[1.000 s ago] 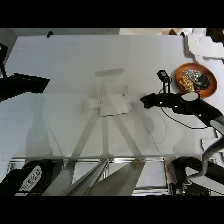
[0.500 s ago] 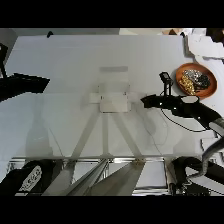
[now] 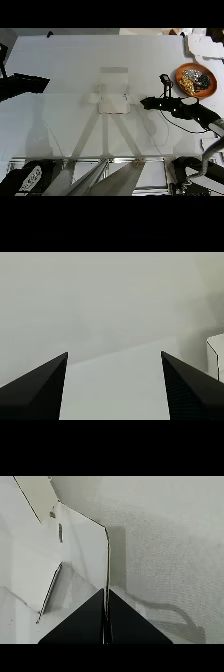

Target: Fold the box and place the chain.

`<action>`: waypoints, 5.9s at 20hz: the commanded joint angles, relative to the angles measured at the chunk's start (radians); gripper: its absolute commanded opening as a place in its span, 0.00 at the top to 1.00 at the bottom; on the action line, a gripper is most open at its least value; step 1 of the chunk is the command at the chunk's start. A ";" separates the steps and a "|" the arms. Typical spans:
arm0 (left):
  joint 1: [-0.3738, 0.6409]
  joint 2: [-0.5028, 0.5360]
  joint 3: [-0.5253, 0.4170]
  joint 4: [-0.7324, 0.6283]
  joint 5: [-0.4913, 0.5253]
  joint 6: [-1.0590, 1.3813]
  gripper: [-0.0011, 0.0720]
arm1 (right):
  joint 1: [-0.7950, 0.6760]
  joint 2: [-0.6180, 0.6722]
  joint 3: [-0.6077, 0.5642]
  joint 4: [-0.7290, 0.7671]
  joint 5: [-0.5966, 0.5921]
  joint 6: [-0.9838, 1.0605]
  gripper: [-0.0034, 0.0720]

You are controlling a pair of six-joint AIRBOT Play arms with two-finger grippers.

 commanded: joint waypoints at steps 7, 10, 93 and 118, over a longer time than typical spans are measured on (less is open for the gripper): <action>0.000 0.001 0.000 -0.080 0.021 -0.026 0.10 | 0.001 0.000 -0.001 0.000 0.004 0.002 0.94; 0.000 0.001 0.000 -0.083 0.011 -0.026 0.11 | 0.001 0.000 -0.001 0.000 0.004 0.002 0.94; -0.509 -1.090 0.926 -0.093 -0.661 0.491 0.98 | 0.001 0.000 -0.001 0.000 0.000 0.002 0.94; -0.447 -0.660 0.393 -0.169 -0.465 0.931 0.98 | -0.374 0.313 0.000 -0.165 0.204 0.109 0.25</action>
